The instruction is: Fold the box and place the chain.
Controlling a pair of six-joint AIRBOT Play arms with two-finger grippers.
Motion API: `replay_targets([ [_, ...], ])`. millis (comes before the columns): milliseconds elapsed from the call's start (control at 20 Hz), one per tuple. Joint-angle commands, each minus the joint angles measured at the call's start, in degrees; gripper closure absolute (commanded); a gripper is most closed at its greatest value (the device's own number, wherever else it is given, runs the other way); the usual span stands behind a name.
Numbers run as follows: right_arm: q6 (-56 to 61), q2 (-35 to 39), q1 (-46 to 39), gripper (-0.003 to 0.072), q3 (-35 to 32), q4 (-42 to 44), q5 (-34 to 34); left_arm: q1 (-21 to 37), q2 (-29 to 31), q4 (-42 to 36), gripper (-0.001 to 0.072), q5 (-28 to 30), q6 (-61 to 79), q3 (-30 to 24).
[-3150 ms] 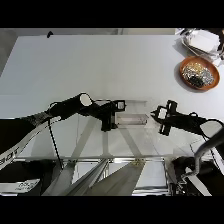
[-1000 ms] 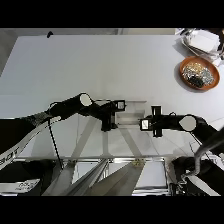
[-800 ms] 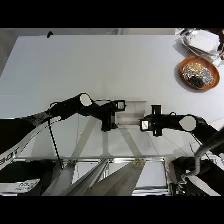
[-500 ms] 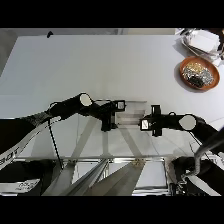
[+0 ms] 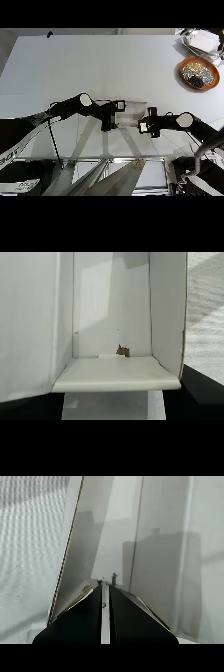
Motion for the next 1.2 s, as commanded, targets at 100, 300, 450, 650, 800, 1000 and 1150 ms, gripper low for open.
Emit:
replay_targets([
  [100, -3.34, -1.14, 0.02, 0.0441, 0.07, 0.87, 0.22, -0.04, 0.04, -0.07, 0.0578, 0.00, -0.07, -0.02],
  [300, -3.28, -1.14, 0.02, 0.0277, 0.04, 1.70, -1.01, -0.04, 0.04, -0.04, 0.0578, 0.00, -0.07, -0.02],
  [450, -3.21, -1.05, 0.02, 0.0278, 0.07, 1.68, -1.25, -0.04, 0.04, -0.04, 0.0578, 0.00, -0.07, -0.02],
  [650, 1.81, 2.38, -0.33, 0.0404, 0.07, -0.63, -1.29, -0.04, 0.04, -0.07, 0.0578, 0.00, -0.07, -0.02],
  [800, 13.03, 8.02, -4.04, 0.0672, 0.07, -4.57, 1.70, -0.04, 0.04, -0.07, 0.0578, 0.00, -0.07, -0.02],
  [1000, 26.36, 16.72, -11.54, 0.0670, 0.07, -7.58, 10.69, -0.04, 0.04, -0.04, 0.0578, 0.00, -0.07, -0.02],
  [1150, 50.27, 21.00, -17.44, 0.0670, 0.07, -8.09, 9.07, -0.04, 0.04, -0.07, 0.0578, 0.00, -0.07, -0.02],
])
